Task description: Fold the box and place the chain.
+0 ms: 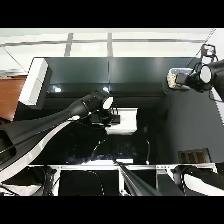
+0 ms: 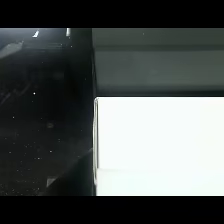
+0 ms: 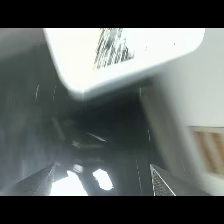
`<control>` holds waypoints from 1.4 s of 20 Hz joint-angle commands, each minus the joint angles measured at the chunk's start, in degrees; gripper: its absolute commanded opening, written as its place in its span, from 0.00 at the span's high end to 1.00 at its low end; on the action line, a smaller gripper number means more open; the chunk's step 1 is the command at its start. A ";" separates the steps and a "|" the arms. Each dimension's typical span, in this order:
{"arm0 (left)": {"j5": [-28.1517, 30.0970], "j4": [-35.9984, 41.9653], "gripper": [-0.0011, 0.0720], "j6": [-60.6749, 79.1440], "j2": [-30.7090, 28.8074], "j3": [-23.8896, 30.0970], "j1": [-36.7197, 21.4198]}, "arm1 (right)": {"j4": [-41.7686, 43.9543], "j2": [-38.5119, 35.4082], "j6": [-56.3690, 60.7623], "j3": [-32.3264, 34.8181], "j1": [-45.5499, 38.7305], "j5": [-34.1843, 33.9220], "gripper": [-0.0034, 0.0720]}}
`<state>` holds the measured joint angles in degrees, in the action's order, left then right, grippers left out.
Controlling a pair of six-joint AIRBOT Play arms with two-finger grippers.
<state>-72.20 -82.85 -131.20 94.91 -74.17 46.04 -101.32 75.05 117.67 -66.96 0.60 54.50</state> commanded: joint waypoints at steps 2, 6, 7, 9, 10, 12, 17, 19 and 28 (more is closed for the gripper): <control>-0.20 -0.26 0.94 0.90 0.00 0.00 -0.02 | 10.05 18.69 -0.22 -16.59 -10.93 -0.66 0.04; 0.26 -0.24 0.94 0.90 0.00 0.00 -0.02 | 10.43 34.36 -1.20 -37.11 -13.35 12.63 0.04; -0.02 -0.24 0.94 0.90 0.00 0.00 0.00 | 10.95 36.87 -1.46 -40.09 -13.81 13.46 0.04; -0.28 -0.24 0.94 0.90 0.00 0.00 0.00 | 13.25 40.61 -3.28 -44.28 -14.60 13.81 0.04; -0.26 -0.24 0.94 0.90 0.00 0.00 0.00 | 14.29 42.14 -3.56 -45.90 -14.84 14.23 0.05; -0.22 -0.24 0.94 0.90 0.00 0.00 -0.02 | 14.10 43.93 -4.20 -47.36 -14.91 14.23 0.10; -0.24 -0.24 0.94 0.90 0.00 0.00 0.00 | 13.75 44.78 -5.49 -47.39 -14.95 14.88 0.45; -0.15 -0.24 0.94 0.90 0.00 0.00 -0.02 | 14.38 44.72 -8.66 -48.19 -14.93 19.61 0.87; -0.42 -0.24 0.94 0.92 0.00 -0.07 0.00 | 17.20 20.85 -25.05 -49.00 -14.14 23.61 0.94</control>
